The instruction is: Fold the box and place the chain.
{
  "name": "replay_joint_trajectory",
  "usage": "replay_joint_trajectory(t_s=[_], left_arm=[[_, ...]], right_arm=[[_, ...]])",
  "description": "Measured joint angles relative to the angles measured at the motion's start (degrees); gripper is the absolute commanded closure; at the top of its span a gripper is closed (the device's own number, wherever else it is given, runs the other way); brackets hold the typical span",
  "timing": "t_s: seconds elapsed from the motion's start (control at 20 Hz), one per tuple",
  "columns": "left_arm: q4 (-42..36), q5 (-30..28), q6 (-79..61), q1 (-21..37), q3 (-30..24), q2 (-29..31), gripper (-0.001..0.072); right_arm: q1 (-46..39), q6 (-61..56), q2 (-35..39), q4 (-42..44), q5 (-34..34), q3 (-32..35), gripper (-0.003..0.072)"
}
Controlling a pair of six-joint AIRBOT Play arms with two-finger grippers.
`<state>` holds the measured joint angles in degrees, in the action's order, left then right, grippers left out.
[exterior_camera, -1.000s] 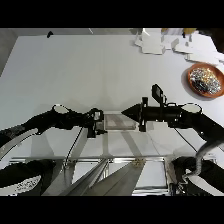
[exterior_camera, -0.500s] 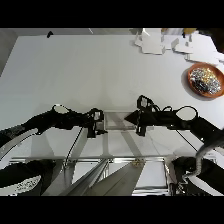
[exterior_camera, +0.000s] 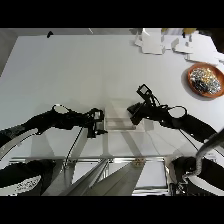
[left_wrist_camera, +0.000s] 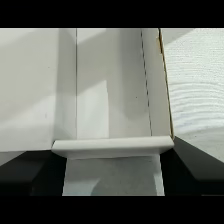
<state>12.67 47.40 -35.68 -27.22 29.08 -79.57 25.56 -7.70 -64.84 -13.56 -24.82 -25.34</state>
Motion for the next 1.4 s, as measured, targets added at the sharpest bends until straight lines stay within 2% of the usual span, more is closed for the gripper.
replay_joint_trajectory(t_s=[0.25, 0.35, 0.5, 0.75, 0.85, 1.0, 1.05, 1.15, 1.2, 1.4], left_arm=[[0.15, 0.07, -0.15, 0.0, 0.0, 0.0, 0.0453], [0.02, -0.04, -0.13, 0.0, 0.0, 0.0, 0.0453], [-0.02, -0.07, -0.13, 0.0, 0.0, 0.0, 0.0453], [-0.02, -0.04, -0.11, 0.0, 0.0, 0.0, 0.0453], [-0.02, -0.04, -0.09, 0.0, 0.0, 0.0, 0.0453], [0.0, -0.02, -0.09, 0.0, 0.0, 0.0, 0.0453], [0.0, -0.04, -0.09, 0.0, 0.0, 0.0, 0.0453], [0.0, -0.02, -0.09, 0.0, 0.0, 0.0, 0.0453], [0.0, -0.04, -0.09, 0.0, 0.0, 0.0, 0.0453], [0.0, -0.02, -0.09, 0.0, 0.0, 0.0, 0.0453]], right_arm=[[0.0, -8.48, 0.72, -6.88, -2.19, -0.48, 0.067], [0.02, -12.24, 3.72, -10.95, -4.46, -1.53, 0.067], [0.02, -19.87, 11.19, -21.99, -8.09, -3.13, 0.067], [0.02, -27.3, 22.51, -42.75, -21.51, -3.93, 0.0671], [0.02, -28.0, 24.28, -48.19, -26.6, -3.87, 0.0671], [0.02, -23.28, 25.33, -52.72, -30.16, -2.8, 0.0668], [0.02, -20.5, 25.27, -53.7, -30.71, -2.29, 0.064], [0.02, -15.47, 24.11, -54.69, -30.75, -1.6, 0.0407], [0.02, -13.25, 23.12, -54.64, -30.14, -1.36, 0.0387], [-0.17, -2.6, 17.25, -48.06, -24.26, -0.85, 0.0392]])
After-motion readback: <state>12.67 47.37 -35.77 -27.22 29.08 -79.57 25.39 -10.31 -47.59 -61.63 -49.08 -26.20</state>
